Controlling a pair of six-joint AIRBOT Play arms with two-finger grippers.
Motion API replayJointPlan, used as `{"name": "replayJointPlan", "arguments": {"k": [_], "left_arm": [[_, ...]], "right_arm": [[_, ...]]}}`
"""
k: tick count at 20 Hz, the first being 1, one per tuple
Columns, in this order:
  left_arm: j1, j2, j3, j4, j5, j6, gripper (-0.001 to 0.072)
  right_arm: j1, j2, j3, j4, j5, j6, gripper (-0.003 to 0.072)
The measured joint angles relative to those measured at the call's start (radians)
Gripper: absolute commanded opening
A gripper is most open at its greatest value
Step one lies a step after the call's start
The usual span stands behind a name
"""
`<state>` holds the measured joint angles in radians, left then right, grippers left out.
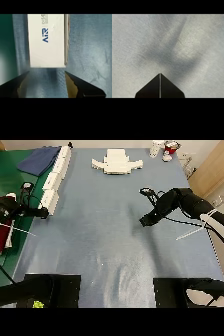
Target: Fold the box.
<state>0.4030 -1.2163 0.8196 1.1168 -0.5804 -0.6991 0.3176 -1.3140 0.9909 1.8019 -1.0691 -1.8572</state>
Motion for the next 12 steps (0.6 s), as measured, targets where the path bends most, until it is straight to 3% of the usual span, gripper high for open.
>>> {"name": "replayJointPlan", "arguments": {"k": [1,2,3,4,8,12], "left_arm": [[0.004,0.033,0.000,0.011,-0.042,0.000,0.0706],[0.008,0.068,0.000,0.030,-0.094,-0.001,0.0531],[0.010,0.101,0.000,0.039,-0.141,-0.004,0.0162],[0.012,0.134,0.000,0.048,-0.188,-0.018,0.0013],[-0.056,0.244,0.002,0.036,-0.379,-0.083,0.0012],[-0.277,0.253,0.035,0.022,-0.458,-0.227,0.0012]], "right_arm": [[0.000,0.000,0.000,0.000,0.000,0.000,0.0007],[0.000,0.000,0.000,0.000,0.000,0.000,0.0007],[0.000,0.000,0.000,0.000,0.000,0.000,0.0007],[0.000,0.000,0.000,0.000,0.000,0.000,0.0007],[0.000,0.000,0.000,0.000,0.000,0.000,0.0007],[0.000,0.000,0.000,0.000,0.000,0.000,0.0007]]}}
